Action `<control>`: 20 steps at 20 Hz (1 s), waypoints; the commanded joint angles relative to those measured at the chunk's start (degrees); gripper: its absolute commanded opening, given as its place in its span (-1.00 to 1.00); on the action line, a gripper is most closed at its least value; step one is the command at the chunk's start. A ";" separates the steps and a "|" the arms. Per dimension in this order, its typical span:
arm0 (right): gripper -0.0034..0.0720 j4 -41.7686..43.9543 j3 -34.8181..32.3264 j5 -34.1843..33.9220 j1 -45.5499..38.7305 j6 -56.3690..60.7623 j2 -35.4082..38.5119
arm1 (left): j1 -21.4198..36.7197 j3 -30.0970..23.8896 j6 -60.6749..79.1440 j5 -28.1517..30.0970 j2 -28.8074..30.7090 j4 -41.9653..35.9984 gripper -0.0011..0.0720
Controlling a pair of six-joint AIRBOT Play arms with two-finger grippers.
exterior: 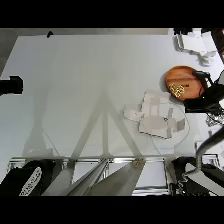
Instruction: Fold the box and place the chain.
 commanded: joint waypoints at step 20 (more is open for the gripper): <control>-0.89 13.29 -8.98 -6.69 -0.02 -5.38 -10.19 | 0.04 0.07 0.02 0.00 0.00 0.02 0.89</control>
